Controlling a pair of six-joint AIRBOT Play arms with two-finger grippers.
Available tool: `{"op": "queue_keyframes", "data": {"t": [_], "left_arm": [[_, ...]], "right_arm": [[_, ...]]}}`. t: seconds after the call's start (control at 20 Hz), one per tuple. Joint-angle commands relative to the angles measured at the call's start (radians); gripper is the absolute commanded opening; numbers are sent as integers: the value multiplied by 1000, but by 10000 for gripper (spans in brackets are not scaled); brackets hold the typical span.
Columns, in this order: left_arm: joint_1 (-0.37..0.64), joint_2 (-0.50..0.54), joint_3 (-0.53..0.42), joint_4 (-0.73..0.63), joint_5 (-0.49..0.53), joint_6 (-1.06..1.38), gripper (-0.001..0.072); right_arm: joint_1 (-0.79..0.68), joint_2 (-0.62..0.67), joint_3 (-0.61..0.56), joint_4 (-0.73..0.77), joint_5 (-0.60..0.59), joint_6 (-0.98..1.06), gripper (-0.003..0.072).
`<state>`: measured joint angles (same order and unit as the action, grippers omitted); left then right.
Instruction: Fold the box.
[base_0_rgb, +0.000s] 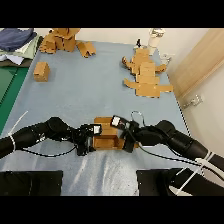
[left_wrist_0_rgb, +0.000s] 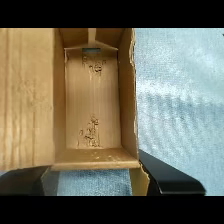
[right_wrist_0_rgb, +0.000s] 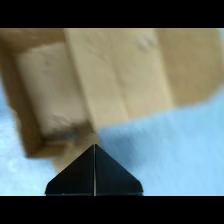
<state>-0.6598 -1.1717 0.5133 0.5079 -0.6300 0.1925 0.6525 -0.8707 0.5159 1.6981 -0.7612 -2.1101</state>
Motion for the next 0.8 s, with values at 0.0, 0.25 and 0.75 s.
{"op": "queue_keyframes", "data": {"t": [0.0,0.25,0.75], "left_arm": [[0,0,0,1,0,0,470],[0,0,0,1,0,0,470],[0,0,0,1,0,0,470]], "right_arm": [[-34,65,35,-411,-185,597,3],[-222,60,11,-373,-359,809,3],[-236,-63,-83,327,-117,512,1]]}}
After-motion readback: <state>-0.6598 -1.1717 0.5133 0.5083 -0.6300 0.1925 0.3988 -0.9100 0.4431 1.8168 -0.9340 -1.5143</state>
